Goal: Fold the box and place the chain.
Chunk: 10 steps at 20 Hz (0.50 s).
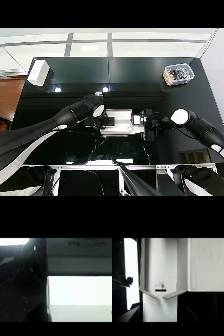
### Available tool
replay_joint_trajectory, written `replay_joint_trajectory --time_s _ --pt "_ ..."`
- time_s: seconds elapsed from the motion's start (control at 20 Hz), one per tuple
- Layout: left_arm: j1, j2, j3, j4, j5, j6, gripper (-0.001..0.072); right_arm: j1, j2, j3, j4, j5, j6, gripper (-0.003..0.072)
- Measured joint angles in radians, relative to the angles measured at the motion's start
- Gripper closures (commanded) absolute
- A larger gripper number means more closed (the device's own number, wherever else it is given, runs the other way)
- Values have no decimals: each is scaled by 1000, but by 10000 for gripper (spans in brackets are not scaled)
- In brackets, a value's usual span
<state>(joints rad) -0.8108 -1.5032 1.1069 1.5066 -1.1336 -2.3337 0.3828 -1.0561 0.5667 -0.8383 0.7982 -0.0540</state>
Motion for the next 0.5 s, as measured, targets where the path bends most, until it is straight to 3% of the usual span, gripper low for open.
replay_joint_trajectory --time_s 0.25,0.3,0.35,0.4,0.45,0.5 --pt "0 0 0 2 0 20 684 0 -2 0 3 -14 0 -22" --pt "0 0 0 2 0 21 684 0 -5 0 16 -14 -1 99" --pt "0 0 0 2 1 24 684 0 -10 0 32 -13 -2 266" --pt "0 0 0 2 2 24 685 3 -15 0 50 -10 -2 293" --pt "0 0 0 1 4 24 684 7 -21 0 64 0 -2 415" --pt "0 0 0 0 5 24 684 10 -26 0 72 8 -5 473"
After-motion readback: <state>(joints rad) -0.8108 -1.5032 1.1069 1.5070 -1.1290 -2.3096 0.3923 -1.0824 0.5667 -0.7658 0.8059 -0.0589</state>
